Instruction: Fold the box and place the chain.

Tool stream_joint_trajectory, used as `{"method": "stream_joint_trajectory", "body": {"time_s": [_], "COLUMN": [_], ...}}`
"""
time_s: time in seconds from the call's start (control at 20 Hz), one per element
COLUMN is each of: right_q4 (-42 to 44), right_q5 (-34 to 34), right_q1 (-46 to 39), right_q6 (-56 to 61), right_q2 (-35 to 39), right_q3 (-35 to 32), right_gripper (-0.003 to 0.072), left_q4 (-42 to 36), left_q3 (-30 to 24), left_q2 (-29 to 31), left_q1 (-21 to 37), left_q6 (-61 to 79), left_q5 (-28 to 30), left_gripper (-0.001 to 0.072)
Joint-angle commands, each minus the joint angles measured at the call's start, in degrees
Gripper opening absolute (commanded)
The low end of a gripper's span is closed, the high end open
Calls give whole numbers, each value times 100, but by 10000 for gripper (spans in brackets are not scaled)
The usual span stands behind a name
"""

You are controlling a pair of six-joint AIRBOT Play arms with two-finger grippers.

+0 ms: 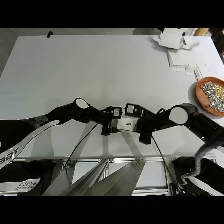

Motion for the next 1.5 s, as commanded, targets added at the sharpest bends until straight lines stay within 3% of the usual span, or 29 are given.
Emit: {"method": "stream_joint_trajectory", "body": {"time_s": [0.0,0.35,0.75,0.95,1.15,1.35,1.45], "right_q4": [-302,-2264,-2297,-2295,-2297,-2295,-2297], "right_q5": [175,1427,1749,1749,1746,1746,1746], "right_q1": [-566,-2354,-2743,-2743,-2741,-2743,-2743], "right_q6": [715,3235,3617,3617,3617,3617,3617], "right_q2": [546,752,754,754,754,754,754], "right_q3": [249,240,240,240,240,240,240], "right_gripper": [11,11,12,12,12,12,12], "left_q4": [28,24,81,804,2671,4009,4411], "left_q3": [0,0,0,0,0,0,0], "left_q2": [4,4,11,616,1781,2710,3036], "left_q1": [2,2,4,219,1088,2675,3611], "left_q6": [37,37,-179,-975,-3847,-6295,-7270], "left_q5": [-17,-15,-205,-26,603,907,1106], "left_gripper": [273,273,272,263,276,283,354]}}
